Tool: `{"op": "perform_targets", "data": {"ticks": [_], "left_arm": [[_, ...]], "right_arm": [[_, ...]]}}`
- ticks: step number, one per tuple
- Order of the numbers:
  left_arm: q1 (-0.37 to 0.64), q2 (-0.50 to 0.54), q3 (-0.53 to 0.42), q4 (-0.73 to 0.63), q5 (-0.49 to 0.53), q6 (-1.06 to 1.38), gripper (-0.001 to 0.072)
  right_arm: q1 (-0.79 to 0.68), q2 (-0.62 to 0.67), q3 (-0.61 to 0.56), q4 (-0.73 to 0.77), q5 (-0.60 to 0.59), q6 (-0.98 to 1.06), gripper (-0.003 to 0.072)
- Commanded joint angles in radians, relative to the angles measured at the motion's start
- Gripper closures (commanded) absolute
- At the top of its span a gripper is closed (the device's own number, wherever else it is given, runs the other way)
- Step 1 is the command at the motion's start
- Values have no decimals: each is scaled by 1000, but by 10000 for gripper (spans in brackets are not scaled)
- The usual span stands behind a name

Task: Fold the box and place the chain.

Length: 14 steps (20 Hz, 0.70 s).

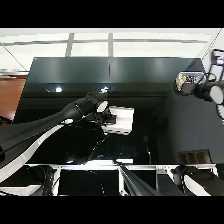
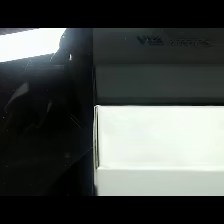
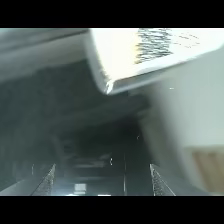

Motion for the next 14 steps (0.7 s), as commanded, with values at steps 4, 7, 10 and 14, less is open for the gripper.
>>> {"op": "perform_targets", "data": {"ticks": [4,7,10,14], "left_arm": [[0,0,0,-23,-1,0,676],[1,0,0,-23,-1,0,676],[1,0,0,-23,0,0,676],[1,0,0,-23,0,0,676]], "right_arm": [[-328,-428,307,471,-131,-68,-13],[-344,-651,557,500,90,65,-5],[-351,-778,672,551,137,113,95],[-350,-835,702,598,105,114,95]]}}
